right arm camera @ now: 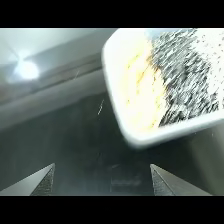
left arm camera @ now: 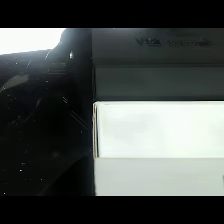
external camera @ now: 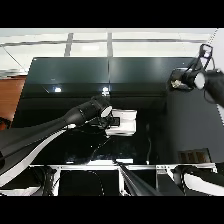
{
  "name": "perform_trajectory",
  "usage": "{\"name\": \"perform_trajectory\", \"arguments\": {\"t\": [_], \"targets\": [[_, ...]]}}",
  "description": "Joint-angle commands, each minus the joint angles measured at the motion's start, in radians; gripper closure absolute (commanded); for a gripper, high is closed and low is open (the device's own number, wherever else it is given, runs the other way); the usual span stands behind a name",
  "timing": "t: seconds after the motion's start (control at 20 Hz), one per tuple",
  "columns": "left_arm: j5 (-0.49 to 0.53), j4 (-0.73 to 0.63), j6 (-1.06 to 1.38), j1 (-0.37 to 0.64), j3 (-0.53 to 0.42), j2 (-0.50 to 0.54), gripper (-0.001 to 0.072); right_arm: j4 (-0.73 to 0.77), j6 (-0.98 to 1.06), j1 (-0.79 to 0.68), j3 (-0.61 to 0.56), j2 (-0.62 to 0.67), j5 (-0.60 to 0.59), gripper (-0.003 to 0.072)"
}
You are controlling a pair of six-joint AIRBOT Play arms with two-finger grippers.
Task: Fold the box and place the chain.
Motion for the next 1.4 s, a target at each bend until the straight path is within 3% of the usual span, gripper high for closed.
{"name": "perform_trajectory", "arguments": {"t": [0.0,0.1,0.2,0.25,0.3,0.6,0.75,0.8,1.1,1.15,1.2,1.25,1.35], "targets": [[-0.002,0.000,0.001,0.000,0.001,0.000,0.0682,0.181,0.002,-0.122,0.352,-0.257,0.284,-0.0018],[0.001,0.000,0.001,0.000,0.001,0.000,0.0682,0.185,0.056,-0.158,0.565,-0.399,0.494,-0.0018],[0.001,0.000,0.001,0.000,0.001,0.000,0.0682,0.244,0.069,-0.183,0.660,-0.482,0.565,-0.0017],[0.001,0.000,0.001,0.000,0.001,0.000,0.0682,0.290,0.076,-0.195,0.667,-0.500,0.565,-0.0015],[0.000,0.000,0.001,0.000,0.001,0.000,0.0682,0.333,0.098,-0.206,0.667,-0.515,0.558,0.0095],[0.000,0.000,0.001,0.000,0.001,0.000,0.0682,0.451,0.131,-0.231,0.667,-0.542,0.443,0.0100],[0.000,0.000,0.001,0.000,0.001,0.000,0.0682,0.469,0.132,-0.230,0.667,-0.558,0.447,0.0101],[0.000,0.000,0.001,0.000,0.001,0.000,0.0682,0.470,0.132,-0.230,0.667,-0.565,0.448,0.0158],[0.000,0.000,0.000,0.000,0.001,0.000,0.0682,0.471,0.081,-0.230,0.667,-0.608,0.450,0.0159],[0.000,0.000,0.001,0.000,0.001,0.000,0.0682,0.494,0.034,-0.230,0.667,-0.610,0.459,0.0219],[0.000,0.000,0.001,0.000,0.001,0.000,0.0682,0.539,-0.048,-0.233,0.667,-0.607,0.462,0.0478],[0.000,0.000,0.001,0.000,0.001,0.000,0.0682,0.574,-0.127,-0.239,0.667,-0.600,0.480,0.0638],[0.003,0.000,0.000,0.000,0.001,0.000,0.0682,0.563,-0.196,-0.245,0.667,-0.571,0.547,0.0669]]}}
